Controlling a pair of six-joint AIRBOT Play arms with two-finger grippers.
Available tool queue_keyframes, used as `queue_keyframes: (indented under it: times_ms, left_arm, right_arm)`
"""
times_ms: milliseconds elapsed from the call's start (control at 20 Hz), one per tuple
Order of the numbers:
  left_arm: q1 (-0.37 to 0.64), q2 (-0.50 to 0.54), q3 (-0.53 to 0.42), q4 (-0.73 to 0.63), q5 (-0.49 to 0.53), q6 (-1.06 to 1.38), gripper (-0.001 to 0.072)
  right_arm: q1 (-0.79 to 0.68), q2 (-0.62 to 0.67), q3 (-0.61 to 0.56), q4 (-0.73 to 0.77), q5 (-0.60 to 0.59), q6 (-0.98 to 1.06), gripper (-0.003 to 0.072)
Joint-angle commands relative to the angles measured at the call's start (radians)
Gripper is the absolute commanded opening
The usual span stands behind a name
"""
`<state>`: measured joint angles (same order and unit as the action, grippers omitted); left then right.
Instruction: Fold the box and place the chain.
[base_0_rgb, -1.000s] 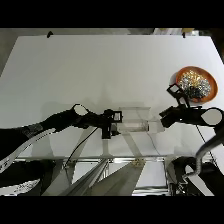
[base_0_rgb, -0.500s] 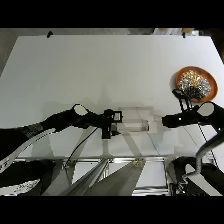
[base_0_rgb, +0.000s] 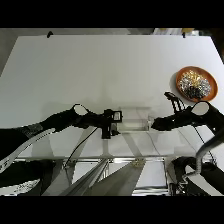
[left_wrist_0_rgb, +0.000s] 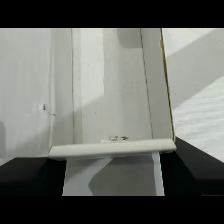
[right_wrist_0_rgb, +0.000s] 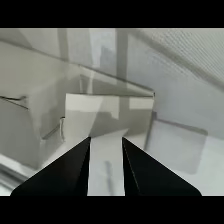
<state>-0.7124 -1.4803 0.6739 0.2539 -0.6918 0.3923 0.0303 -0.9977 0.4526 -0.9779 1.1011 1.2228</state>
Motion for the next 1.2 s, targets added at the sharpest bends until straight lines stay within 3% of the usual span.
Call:
queue_keyframes:
  times_ms: [0, 100, 150, 300, 450, 750, 1150]
  left_arm:
    - [0.000, 0.000, 0.000, 0.001, 0.000, 0.000, 0.0271]
    - [0.000, 0.000, 0.000, 0.001, 0.000, 0.000, 0.0271]
    - [0.000, 0.000, 0.000, 0.001, 0.000, 0.000, 0.0271]
    - [0.000, 0.000, 0.000, 0.001, -0.003, 0.000, 0.0271]
    - [0.000, 0.000, 0.000, 0.001, -0.005, 0.000, 0.0271]
    - [0.000, 0.000, 0.000, 0.001, -0.008, 0.000, 0.0271]
    - [0.000, 0.000, 0.000, 0.001, -0.008, 0.000, 0.0271]
  right_arm:
    - [0.013, 0.045, 0.000, 0.011, 0.007, -0.008, 0.0212]
    - [0.013, 0.072, 0.000, -0.088, -0.016, 0.008, 0.0040]
    - [0.013, 0.075, 0.000, -0.141, -0.021, 0.040, 0.0012]
    - [0.012, 0.071, 0.000, -0.245, -0.027, 0.090, 0.0011]
    - [-0.048, 0.045, 0.000, -0.237, -0.039, 0.090, 0.0011]
    - [-0.082, -0.114, 0.000, -0.059, -0.039, 0.024, 0.0011]
    - [-0.082, -0.066, 0.000, 0.076, 0.007, -0.046, 0.0012]
